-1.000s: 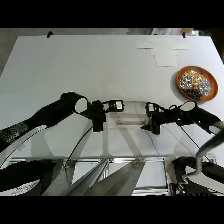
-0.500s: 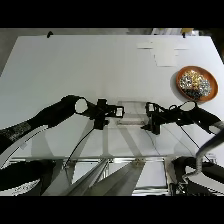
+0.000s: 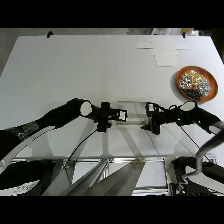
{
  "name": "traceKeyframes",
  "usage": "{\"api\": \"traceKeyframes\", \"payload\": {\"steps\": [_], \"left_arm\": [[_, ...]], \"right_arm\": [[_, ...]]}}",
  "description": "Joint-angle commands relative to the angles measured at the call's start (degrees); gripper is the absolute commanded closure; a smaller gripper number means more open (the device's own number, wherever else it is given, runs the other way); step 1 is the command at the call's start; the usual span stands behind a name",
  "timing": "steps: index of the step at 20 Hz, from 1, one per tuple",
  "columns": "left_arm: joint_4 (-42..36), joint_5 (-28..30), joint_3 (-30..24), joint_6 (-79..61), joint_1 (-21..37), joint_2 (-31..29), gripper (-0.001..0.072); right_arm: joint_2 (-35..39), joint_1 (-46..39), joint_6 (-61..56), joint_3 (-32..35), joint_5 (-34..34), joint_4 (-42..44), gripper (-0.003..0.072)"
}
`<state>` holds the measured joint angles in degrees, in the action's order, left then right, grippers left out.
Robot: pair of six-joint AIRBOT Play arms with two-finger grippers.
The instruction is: Fold the box and place the chain.
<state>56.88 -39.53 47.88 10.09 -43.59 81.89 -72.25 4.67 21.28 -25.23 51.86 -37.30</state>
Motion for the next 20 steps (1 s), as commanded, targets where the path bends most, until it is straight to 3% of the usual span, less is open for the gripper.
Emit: {"api": "traceKeyframes", "payload": {"steps": [1, 3, 20], "left_arm": [[-1.16, 0.13, 0.00, -0.04, -0.46, 0.17, 0.0324], [-2.67, 0.37, 0.00, -0.07, -0.46, 0.17, 0.0511], [-9.07, 5.38, 0.00, -2.62, -1.53, 0.20, 0.0521]], "right_arm": [[0.00, 0.02, 0.00, 0.02, 0.00, 0.00, 0.0256], [0.00, 0.02, -0.02, 0.02, -0.02, 0.00, 0.0256], [0.00, 0.02, -0.02, 0.02, 0.00, 0.00, 0.0256]]}}
